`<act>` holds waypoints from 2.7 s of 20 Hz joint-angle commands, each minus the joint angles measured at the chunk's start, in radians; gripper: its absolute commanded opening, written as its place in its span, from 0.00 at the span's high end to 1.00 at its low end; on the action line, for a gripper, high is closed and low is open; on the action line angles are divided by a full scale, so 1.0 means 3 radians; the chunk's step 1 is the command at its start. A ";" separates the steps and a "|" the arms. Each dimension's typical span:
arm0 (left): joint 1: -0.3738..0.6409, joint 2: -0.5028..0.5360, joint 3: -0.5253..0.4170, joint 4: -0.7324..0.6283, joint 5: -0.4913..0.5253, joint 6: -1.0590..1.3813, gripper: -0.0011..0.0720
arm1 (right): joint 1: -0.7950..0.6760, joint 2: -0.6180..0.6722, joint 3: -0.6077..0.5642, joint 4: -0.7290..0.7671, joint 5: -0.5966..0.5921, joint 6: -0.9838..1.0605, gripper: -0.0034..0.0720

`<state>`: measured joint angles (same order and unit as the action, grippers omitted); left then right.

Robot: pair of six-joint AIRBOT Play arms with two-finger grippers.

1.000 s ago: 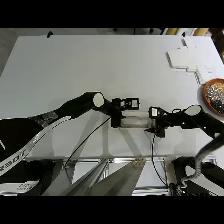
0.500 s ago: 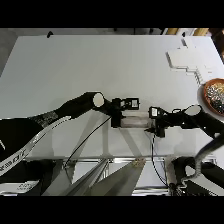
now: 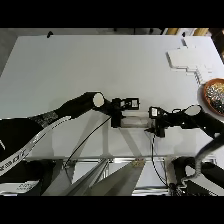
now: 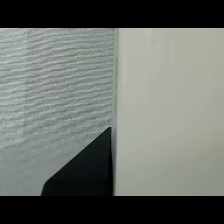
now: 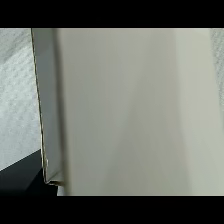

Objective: Fold the box and place the chain.

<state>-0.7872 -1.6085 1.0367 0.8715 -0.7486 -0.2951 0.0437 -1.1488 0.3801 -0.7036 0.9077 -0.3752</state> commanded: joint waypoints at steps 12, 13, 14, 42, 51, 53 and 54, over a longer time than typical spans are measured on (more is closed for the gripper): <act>0.0011 0.0565 0.0003 0.0923 -0.0565 -0.0584 0.42 | 0.0003 -0.0003 -0.0001 0.0001 0.0000 0.0000 0.51; 0.0011 0.0640 0.0003 0.1072 -0.0673 -0.0796 0.42 | 0.0003 -0.0003 -0.0001 0.0001 0.0000 0.0000 0.51; 0.0011 0.0710 0.0003 0.1197 -0.0767 -0.0980 0.43 | 0.0003 -0.0003 -0.0001 0.0003 0.0001 0.0000 0.51; -0.0212 -0.0216 0.0577 0.0613 0.0613 -0.1654 0.98 | 0.0003 -0.0003 -0.0001 0.0001 0.0001 0.0000 0.51; -0.0206 0.0600 0.0576 0.1588 -0.1128 -0.2115 0.98 | 0.0003 -0.0003 -0.0001 0.0001 0.0000 0.0000 0.51; -0.0203 0.0593 0.0547 0.1624 -0.1269 -0.2102 0.98 | 0.0003 -0.0003 -0.0001 0.0001 0.0000 0.0000 0.51; -0.0205 0.0593 0.0492 0.1598 -0.1208 -0.2056 0.98 | 0.0003 -0.0003 -0.0001 0.0001 0.0001 0.0000 0.51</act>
<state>-0.8482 -1.4494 1.2007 1.2995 -1.0096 -0.8913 0.0444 -1.1500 0.3794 -0.7040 0.9073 -0.3759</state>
